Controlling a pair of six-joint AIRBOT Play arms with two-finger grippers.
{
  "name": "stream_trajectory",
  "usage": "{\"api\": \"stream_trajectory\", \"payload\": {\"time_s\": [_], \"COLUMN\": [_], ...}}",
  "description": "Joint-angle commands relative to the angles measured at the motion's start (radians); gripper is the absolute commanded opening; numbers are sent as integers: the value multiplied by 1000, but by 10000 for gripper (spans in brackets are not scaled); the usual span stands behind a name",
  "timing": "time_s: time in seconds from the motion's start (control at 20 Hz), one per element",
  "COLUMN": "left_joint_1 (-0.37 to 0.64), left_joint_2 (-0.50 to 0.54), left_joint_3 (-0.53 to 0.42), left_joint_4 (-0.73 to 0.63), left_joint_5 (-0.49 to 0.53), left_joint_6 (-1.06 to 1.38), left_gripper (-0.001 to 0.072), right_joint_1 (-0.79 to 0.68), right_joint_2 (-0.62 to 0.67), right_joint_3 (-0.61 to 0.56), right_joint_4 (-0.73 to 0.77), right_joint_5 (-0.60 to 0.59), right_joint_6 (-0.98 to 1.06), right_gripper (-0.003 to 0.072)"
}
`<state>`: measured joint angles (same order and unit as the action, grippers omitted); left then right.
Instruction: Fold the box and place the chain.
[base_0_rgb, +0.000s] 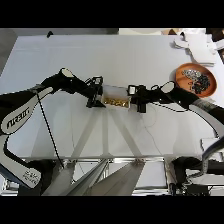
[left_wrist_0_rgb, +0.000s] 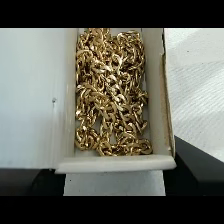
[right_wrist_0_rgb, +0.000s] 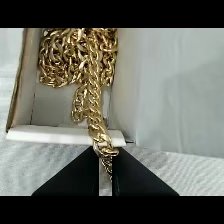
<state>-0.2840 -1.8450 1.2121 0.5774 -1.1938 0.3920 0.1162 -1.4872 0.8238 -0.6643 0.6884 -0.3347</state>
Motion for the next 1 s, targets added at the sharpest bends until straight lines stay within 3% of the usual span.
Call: {"api": "stream_trajectory", "payload": {"time_s": [0.0, 0.45, 0.75, 0.95], "left_joint_1": [0, 0, 0, 0], "left_joint_2": [0, 0, 0, 0], "left_joint_3": [0, 0, 0, 0], "left_joint_4": [0, 0, 0, 0], "left_joint_5": [0, 0, 0, 0], "left_joint_6": [0, 0, 0, 0], "left_gripper": [472, 472, 472, 472], "right_joint_1": [1, 1, 6, 70], "right_joint_2": [-1, 88, 240, 334], "right_joint_3": [1, 1, 1, 2], "right_joint_4": [-50, -281, -282, -245], "right_joint_5": [-1, -89, 64, 58], "right_joint_6": [-21, 285, 515, 605], "right_gripper": [12, 11, 11, 11]}}
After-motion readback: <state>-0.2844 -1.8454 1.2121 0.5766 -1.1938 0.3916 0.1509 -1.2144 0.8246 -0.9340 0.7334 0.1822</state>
